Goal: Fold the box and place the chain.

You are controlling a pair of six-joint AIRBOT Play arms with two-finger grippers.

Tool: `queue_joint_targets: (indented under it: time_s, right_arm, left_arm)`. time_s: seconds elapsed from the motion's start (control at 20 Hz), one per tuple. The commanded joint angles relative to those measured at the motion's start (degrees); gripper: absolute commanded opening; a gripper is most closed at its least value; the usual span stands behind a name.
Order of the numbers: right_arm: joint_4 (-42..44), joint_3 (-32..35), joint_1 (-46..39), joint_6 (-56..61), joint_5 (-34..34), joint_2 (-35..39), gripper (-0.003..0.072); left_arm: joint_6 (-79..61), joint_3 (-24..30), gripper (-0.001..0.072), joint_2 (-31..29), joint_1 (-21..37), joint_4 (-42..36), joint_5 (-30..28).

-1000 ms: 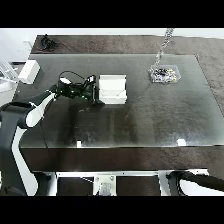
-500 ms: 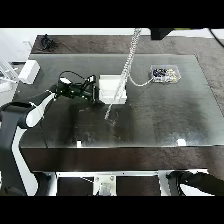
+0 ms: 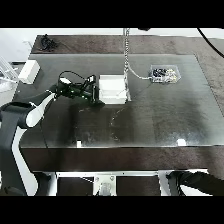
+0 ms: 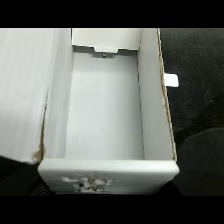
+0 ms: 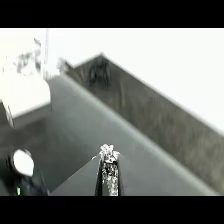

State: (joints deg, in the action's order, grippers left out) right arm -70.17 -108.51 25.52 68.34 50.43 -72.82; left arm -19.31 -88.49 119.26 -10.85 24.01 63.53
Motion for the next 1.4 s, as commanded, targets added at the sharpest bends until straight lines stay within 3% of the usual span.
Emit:
queue_joint_targets:
  time_s: [0.0, 0.4, 0.7, 1.15, 1.2, 1.3, 1.35]
  right_arm:
    - [0.52, -2.10, 0.92, -1.51, -3.50, -0.02, 0.0001]
    - [-1.36, -2.16, 0.83, -1.51, -3.89, -1.40, 0.0000]
    - [-3.80, -1.55, 0.72, 0.98, 5.62, -6.54, 0.0001]
    - [-4.11, 12.09, 0.70, 1.22, 5.64, -12.39, 0.0002]
    - [-5.16, 13.09, 0.66, 0.42, 5.62, -12.61, 0.0046]
    - [-9.20, 14.19, 0.04, 0.02, 5.60, -12.87, 0.0439]
    - [-11.61, 14.25, -0.44, 0.04, 5.66, -12.87, 0.0469]
  left_arm:
    - [-0.02, 0.02, 0.0355, 0.00, 0.04, 0.00, 0.09]
    - [0.00, 0.02, 0.0355, 0.00, 0.04, 0.00, 0.11]
    - [0.00, 0.02, 0.0355, 0.00, 0.04, 0.00, 0.11]
    - [0.00, 0.02, 0.0355, 0.00, 0.04, 0.00, 0.11]
    - [0.00, 0.02, 0.0355, 0.00, 0.04, 0.00, 0.11]
    - [0.02, 0.02, 0.0355, 0.00, 0.04, 0.00, 0.11]
    - [0.00, 0.02, 0.0356, 0.00, 0.04, 0.00, 0.11]
